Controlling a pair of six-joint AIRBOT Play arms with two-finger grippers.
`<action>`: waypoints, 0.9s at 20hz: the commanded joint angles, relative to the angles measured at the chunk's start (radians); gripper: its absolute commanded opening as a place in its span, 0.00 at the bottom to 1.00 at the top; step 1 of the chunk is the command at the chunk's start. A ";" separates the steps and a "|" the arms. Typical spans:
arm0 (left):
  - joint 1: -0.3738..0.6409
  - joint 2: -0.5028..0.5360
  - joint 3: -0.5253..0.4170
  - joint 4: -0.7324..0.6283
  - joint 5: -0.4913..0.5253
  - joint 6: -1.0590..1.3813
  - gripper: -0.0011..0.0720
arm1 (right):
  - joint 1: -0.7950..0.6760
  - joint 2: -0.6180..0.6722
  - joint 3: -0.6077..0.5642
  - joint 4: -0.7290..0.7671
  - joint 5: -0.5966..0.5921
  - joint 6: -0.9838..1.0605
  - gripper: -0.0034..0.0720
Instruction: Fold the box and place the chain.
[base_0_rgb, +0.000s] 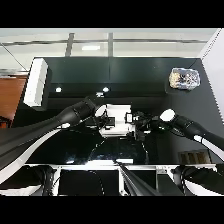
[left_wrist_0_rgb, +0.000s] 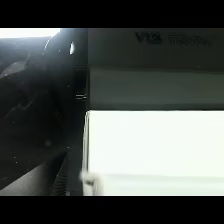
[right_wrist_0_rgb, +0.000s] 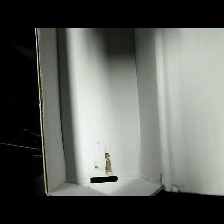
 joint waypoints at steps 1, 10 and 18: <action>0.007 0.020 0.001 0.008 0.009 -0.002 0.60 | 0.000 0.000 0.000 0.000 0.000 0.000 0.36; 0.019 0.028 0.000 0.007 0.003 -0.002 0.23 | 0.000 -0.001 0.000 0.000 0.000 0.000 0.36; 0.019 0.024 0.000 0.006 -0.005 0.002 0.04 | 0.000 0.000 0.000 0.000 0.001 0.000 0.36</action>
